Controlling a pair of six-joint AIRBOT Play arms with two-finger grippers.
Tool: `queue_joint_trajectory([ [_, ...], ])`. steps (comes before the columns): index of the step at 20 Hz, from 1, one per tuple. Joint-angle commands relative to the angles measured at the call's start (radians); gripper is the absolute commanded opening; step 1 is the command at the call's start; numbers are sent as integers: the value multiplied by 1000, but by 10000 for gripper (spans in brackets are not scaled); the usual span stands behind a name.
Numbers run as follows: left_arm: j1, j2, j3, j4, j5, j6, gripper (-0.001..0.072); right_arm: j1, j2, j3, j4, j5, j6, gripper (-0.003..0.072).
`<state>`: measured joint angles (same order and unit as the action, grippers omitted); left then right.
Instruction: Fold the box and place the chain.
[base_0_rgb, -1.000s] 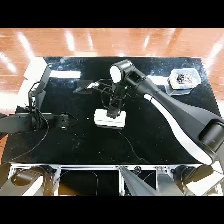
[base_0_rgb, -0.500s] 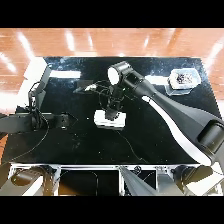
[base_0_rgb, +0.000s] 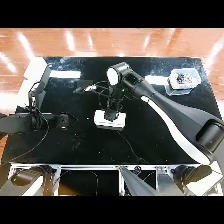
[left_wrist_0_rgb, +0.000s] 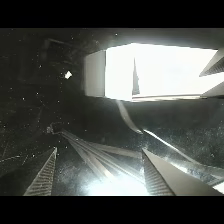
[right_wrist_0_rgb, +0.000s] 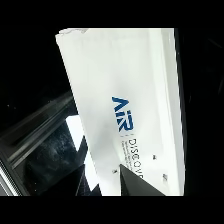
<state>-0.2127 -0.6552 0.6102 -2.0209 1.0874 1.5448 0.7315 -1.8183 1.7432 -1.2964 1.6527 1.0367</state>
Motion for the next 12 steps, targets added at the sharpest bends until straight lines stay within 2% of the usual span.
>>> queue_joint_trajectory([
  [1,0,0,0,0,0,0,635,2,-6,0,18,1,1,280],
  [10,0,0,0,0,-2,0,635,-33,38,0,19,2,63,276],
  [12,0,0,0,0,-31,0,636,-78,51,0,50,-19,153,53],
])
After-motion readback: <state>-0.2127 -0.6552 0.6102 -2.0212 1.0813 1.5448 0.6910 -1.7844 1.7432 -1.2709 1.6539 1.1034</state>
